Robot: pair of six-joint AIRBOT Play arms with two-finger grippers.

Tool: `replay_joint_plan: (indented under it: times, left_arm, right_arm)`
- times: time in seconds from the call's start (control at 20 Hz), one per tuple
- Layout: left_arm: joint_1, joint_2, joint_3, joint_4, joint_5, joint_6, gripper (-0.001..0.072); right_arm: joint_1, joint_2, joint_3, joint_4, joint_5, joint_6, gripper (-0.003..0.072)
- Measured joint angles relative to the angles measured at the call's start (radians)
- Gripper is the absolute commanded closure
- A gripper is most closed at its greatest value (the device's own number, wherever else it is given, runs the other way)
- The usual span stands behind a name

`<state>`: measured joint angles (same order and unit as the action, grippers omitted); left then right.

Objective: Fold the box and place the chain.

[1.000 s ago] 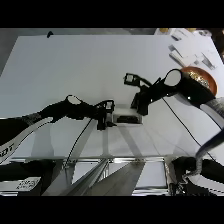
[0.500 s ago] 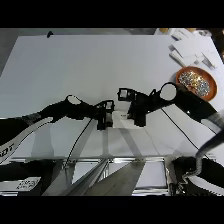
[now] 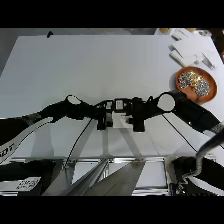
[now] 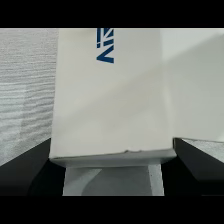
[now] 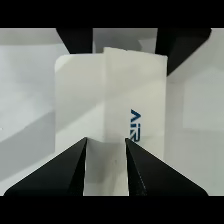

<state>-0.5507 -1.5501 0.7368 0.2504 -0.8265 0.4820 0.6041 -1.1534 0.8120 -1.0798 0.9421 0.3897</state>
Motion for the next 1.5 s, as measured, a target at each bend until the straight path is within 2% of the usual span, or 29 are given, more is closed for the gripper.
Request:
replay_joint_plan:
  times: [0.55,0.85,0.9,1.0,1.15,1.25,1.5]
  left_arm:
    - [0.000,0.000,0.000,0.000,-0.001,0.000,0.0502]
    - [0.000,0.000,0.000,0.000,0.000,0.000,0.0502]
    - [0.000,0.000,0.000,0.000,0.001,0.000,0.0502]
    - [0.000,0.000,0.000,-0.002,0.002,-0.003,0.0502]
    - [0.000,0.000,0.000,-0.002,0.003,-0.003,0.0502]
    - [0.000,0.000,0.000,-0.002,0.003,-0.002,0.0502]
    - [0.000,0.000,0.000,-0.001,0.003,-0.001,0.0502]
  right_arm:
    - [0.036,0.001,-0.002,-0.011,-0.002,0.020,0.0411]
    - [0.037,-0.005,-0.002,-0.034,-0.042,0.042,0.0426]
    - [0.037,-0.005,-0.002,-0.043,-0.050,0.047,0.0440]
    - [0.037,-0.005,-0.002,-0.060,-0.064,0.053,0.0529]
    - [0.037,-0.003,-0.002,-0.076,-0.072,0.056,0.0531]
    - [0.037,0.000,-0.002,-0.084,-0.075,0.056,0.0592]
    - [0.037,0.003,-0.002,-0.093,-0.084,0.059,0.0596]
